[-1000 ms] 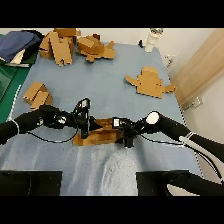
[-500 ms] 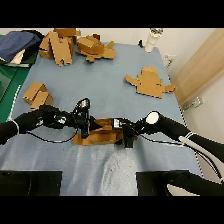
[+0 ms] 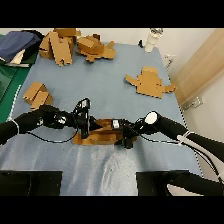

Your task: Fold the box.

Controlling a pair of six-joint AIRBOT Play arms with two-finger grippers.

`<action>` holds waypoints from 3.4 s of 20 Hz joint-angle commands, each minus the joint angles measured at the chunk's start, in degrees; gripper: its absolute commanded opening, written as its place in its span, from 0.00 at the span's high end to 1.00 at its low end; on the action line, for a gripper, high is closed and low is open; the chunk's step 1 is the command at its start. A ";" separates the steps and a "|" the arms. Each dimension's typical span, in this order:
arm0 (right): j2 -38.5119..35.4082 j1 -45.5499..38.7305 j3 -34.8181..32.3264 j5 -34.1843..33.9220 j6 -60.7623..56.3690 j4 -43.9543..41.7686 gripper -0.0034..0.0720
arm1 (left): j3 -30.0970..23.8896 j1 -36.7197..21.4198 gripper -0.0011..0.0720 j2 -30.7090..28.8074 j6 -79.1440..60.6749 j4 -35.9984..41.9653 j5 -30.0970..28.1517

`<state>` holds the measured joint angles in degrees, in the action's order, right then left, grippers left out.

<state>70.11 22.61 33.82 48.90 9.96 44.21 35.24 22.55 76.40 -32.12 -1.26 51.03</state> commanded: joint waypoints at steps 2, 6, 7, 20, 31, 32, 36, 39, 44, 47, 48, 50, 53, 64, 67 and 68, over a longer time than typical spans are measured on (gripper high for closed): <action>0.17 0.00 -0.04 0.04 0.61 0.11 0.31 | 0.00 -0.02 0.97 0.04 0.00 0.02 -0.07; 0.17 0.00 -0.04 0.09 0.59 0.11 0.31 | 0.02 -0.02 0.97 0.02 1.60 0.02 -0.11; 0.17 0.00 -0.04 0.09 0.59 0.11 0.31 | 0.02 -0.04 0.97 0.02 2.75 0.00 -0.31; 0.17 0.00 -0.04 0.11 0.59 0.13 0.31 | 0.37 -2.91 0.55 -7.93 23.87 -12.83 -5.03; 0.15 0.00 -0.02 0.09 0.59 0.11 0.31 | 0.42 11.19 0.97 -15.32 84.02 -26.69 1.09; 0.11 0.00 -0.02 0.13 0.57 0.11 0.31 | 0.44 12.76 0.97 -15.32 84.00 -23.45 -2.38; -1.42 0.00 -0.02 0.11 0.57 0.11 0.31 | 0.42 13.07 0.97 -15.17 81.77 -16.61 -7.10; -1.49 0.00 -0.04 0.07 0.57 0.09 0.31 | 0.48 13.09 0.97 -12.20 80.35 -12.04 -11.67; -1.49 0.00 -0.35 0.13 0.57 0.11 0.31 | 5.57 13.07 0.97 -3.72 77.75 -10.54 -15.74; -1.49 0.00 -1.03 0.07 0.57 0.15 0.31 | 10.34 13.09 0.97 0.28 77.53 -10.54 -15.47; -1.49 0.00 -1.07 0.00 0.57 0.15 0.31 | 11.34 13.07 0.97 1.09 77.55 -10.54 -15.45; -1.49 0.00 -1.07 -0.39 0.57 0.15 0.31 | 12.07 13.07 0.97 1.79 77.57 -10.51 -15.56; -0.81 0.00 -1.07 -2.49 0.57 0.15 0.31 | 12.04 13.09 0.97 2.29 78.07 -10.75 -15.47; -0.48 0.00 -1.05 -2.91 0.57 0.11 0.31 | 12.04 11.30 0.97 6.47 83.36 -11.61 -12.70; -0.48 0.00 -1.05 -2.91 0.59 0.13 0.31 | 12.04 9.75 0.97 6.47 89.29 -15.65 -12.39; -0.48 0.00 -1.05 -2.91 0.57 0.13 0.31 | 12.04 9.22 0.97 6.49 90.29 -15.80 -11.89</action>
<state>69.58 22.61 32.80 46.28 10.52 44.27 47.22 33.01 82.76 53.67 -14.79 38.35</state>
